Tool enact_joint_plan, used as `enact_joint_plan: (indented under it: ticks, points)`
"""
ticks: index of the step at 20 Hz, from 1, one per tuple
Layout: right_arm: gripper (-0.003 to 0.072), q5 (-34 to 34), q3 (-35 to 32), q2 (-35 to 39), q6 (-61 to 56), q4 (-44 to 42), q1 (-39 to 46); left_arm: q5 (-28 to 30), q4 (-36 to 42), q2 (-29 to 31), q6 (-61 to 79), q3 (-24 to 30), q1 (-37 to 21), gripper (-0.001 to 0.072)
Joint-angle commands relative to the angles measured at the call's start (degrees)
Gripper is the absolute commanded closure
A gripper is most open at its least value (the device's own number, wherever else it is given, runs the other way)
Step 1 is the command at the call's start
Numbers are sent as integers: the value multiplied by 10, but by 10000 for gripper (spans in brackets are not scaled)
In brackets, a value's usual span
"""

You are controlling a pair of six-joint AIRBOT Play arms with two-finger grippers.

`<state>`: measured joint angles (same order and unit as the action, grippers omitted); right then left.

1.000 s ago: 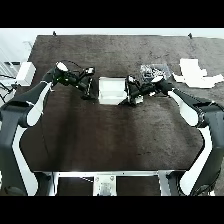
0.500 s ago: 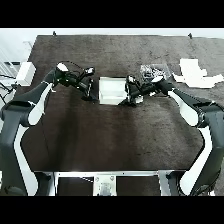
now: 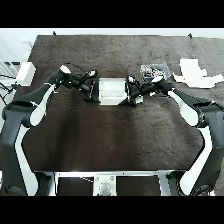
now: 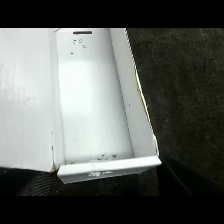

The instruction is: Fold the box and place the chain.

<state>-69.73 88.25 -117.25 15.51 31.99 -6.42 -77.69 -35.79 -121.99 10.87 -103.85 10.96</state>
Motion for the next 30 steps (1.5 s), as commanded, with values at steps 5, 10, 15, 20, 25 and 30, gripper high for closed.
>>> enact_joint_plan:
  ticks: [5,10,15,20,25,30]
  points:
    - [102,0,0,0,0,0,0,16,33,0,36,23,3,-11]
    - [102,0,0,0,0,0,0,49,45,-1,61,49,3,-11]
    - [102,0,0,0,0,0,0,53,83,-5,71,50,3,-11]
    - [102,0,0,0,0,0,0,62,73,-19,73,50,10,-11]
    - [102,0,0,0,0,0,0,65,75,-19,72,50,11,-11]
    - [102,0,0,0,0,0,0,64,75,-19,72,50,11,-11]
